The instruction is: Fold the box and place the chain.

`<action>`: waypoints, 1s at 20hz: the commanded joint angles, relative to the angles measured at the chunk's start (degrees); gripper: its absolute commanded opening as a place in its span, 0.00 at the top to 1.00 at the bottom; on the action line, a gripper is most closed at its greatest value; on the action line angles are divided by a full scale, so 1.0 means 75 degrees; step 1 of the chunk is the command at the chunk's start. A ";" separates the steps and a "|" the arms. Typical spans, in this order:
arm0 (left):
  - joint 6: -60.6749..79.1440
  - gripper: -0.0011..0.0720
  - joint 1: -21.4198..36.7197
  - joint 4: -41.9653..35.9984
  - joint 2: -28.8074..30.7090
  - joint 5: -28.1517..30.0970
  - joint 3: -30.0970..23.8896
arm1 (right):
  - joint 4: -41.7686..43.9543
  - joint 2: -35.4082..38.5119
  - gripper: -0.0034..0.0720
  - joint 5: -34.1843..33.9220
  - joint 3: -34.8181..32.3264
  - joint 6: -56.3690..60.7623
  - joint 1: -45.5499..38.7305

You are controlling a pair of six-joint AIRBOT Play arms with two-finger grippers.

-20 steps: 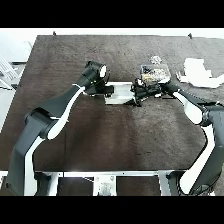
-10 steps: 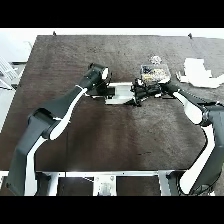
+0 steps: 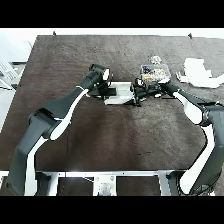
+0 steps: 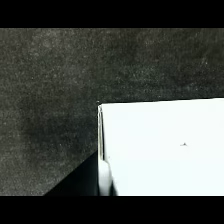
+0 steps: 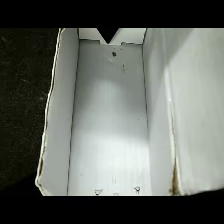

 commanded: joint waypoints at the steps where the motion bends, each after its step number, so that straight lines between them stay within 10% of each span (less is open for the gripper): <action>1: 0.0166 0.96 0.0006 0.0012 -0.0003 -0.0047 0.0003 | -0.0003 0.0006 0.19 -0.0003 0.0000 0.0003 -0.0006; 5: 0.0262 0.95 0.0006 -0.0009 0.0009 0.0204 0.0003 | -0.0003 0.0006 0.19 -0.0003 0.0000 0.0003 -0.0006; 7: 0.0309 0.39 0.0006 -0.0143 0.0035 0.0216 0.0006 | -0.0003 0.0006 0.19 -0.0003 0.0000 0.0003 -0.0006; 20: 0.1160 0.39 0.0152 -0.0705 0.0676 -0.0318 -0.0015 | -0.0003 0.0006 0.19 -0.0003 0.0000 0.0003 -0.0006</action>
